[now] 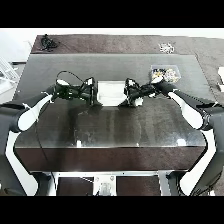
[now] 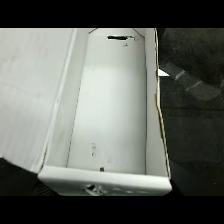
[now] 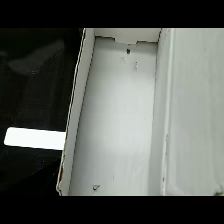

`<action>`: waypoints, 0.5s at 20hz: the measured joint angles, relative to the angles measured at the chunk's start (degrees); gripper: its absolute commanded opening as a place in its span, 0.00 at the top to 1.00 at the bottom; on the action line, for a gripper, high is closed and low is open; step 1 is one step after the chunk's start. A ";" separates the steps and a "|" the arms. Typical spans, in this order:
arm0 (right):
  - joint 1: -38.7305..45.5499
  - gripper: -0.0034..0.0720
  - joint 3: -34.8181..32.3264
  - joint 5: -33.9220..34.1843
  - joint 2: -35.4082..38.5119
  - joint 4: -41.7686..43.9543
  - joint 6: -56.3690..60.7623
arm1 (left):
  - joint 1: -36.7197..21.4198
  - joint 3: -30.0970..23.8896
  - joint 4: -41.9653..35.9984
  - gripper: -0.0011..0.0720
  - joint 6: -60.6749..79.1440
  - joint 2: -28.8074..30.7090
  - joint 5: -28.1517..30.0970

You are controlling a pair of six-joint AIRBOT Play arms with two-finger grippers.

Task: Fold the box and place the chain.

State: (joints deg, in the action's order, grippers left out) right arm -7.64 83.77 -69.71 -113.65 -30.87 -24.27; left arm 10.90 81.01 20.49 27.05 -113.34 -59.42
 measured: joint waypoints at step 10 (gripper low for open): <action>2.73 0.00 -0.13 -0.94 3.91 -4.87 2.40 | 0.07 0.00 -0.20 0.25 -0.15 0.00 0.50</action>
State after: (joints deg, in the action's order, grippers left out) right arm -4.91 83.64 -70.65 -109.73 -35.75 -21.87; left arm 10.96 81.01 20.29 26.89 -113.34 -58.92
